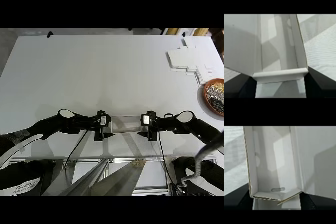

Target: Fold the box and place the chain.

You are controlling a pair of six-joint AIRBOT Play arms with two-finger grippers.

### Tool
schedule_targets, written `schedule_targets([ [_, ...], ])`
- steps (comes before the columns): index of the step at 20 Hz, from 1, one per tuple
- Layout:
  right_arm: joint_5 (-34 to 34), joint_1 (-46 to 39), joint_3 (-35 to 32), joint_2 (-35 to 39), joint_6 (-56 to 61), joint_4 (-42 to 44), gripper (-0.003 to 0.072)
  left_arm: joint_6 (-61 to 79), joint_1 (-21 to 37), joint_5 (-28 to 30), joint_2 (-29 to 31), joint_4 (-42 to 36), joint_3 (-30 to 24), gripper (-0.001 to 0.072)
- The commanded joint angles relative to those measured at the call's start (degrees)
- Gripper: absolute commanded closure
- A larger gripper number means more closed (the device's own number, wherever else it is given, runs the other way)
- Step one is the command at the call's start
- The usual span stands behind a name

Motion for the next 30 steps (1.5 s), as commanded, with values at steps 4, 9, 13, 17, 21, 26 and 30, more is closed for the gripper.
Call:
schedule_targets([
  [4, 0.0, 0.0, 0.0, 0.0, 0.0, 0.0, 0.0325, -0.8, 0.1, 2.7, 0.0, -2.6, 0.1, 0.0459],
  [9, 0.0, 0.0, 0.0, 0.0, 0.0, 0.0, 0.0325, -0.8, 0.0, 3.1, 0.1, -2.3, 0.1, 0.0460],
  [13, 0.0, 0.0, 0.0, 0.0, 0.0, 0.0, 0.0325, -0.8, 0.0, 3.1, 0.1, -2.3, 0.1, 0.0459],
  [17, 0.0, 0.0, 0.0, 0.0, 0.0, 0.0, 0.0325, -0.8, 0.0, 3.1, 0.1, -2.4, 0.1, 0.0459],
  [21, 0.0, 0.0, 0.0, 0.0, 0.0, 0.0, 0.0325, -0.8, 0.0, 3.1, 0.1, -2.4, 0.1, 0.0460],
  [26, 0.0, 0.0, 0.0, 0.0, 0.0, 0.0, 0.0325, -0.8, -0.1, 3.1, 0.1, -2.3, 0.1, 0.0460],
  [30, 0.0, 0.0, 0.0, 0.0, 0.0, 0.0, 0.0325, -0.8, -0.1, 3.1, 0.1, -2.4, 0.1, 0.0460],
])
